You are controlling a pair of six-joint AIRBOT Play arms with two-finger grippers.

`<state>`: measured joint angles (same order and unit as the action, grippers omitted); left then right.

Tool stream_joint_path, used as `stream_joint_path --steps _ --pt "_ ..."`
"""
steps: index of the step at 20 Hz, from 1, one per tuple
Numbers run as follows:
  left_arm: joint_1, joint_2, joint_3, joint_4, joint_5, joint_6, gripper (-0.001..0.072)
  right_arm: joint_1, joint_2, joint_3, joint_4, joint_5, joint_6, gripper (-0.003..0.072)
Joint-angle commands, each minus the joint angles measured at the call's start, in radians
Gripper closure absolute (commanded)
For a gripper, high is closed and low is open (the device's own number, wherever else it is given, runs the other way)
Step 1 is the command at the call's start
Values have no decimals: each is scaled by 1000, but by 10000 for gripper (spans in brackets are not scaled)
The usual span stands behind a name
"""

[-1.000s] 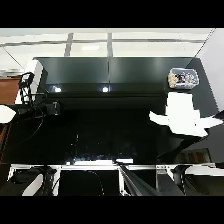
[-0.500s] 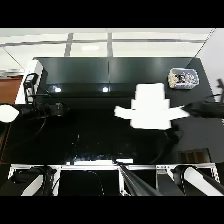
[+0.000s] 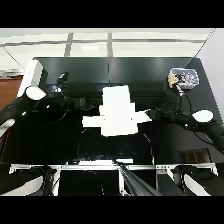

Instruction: Fold the box and place the chain.

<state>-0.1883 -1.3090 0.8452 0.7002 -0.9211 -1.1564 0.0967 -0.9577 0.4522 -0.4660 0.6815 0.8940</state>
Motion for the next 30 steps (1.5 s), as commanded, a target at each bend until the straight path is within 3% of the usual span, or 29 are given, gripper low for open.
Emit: stream_joint_path --steps 1,4,9,10,12,13,15,18,19,20,22,25,27,28,30 --pt "-2 -237 174 -99 -129 14 7 80 5 -11 13 -64 8 676" --pt "2 -379 300 -113 -240 -62 8 80 5 -11 13 -66 8 675" --pt "-25 -520 389 -293 -428 76 32 80 5 -11 13 -64 8 675" --pt "-35 -546 418 -280 -493 116 96 80 5 -11 13 -64 8 675" --pt "-51 -591 496 -184 -630 171 119 80 5 -11 12 -61 8 675" --pt "-56 -607 530 -127 -665 172 195 80 5 -11 12 -57 8 675" --pt "-67 -629 578 -65 -703 200 280 80 5 -11 5 -57 8 675" --pt "-67 -634 606 -65 -703 266 563 80 5 -11 -3 -57 8 675" --pt "-67 -634 612 -67 -711 285 587 80 5 -11 -3 -58 7 675" --pt "-67 -634 615 -71 -729 313 639 79 5 -10 -3 -65 7 644" --pt "-66 -631 620 -71 -752 333 683 37 7 31 -111 -18 11 -25" --pt "-73 -599 616 -39 -752 315 688 -105 8 196 -364 266 18 -25" --pt "-101 -521 572 -24 -705 351 689 -174 8 294 -508 449 3 -25" --pt "-122 -462 523 -26 -642 414 688 -198 8 328 -574 515 -16 -25" --pt "-178 -306 369 -30 -414 602 687 -216 8 346 -692 544 -17 -25"
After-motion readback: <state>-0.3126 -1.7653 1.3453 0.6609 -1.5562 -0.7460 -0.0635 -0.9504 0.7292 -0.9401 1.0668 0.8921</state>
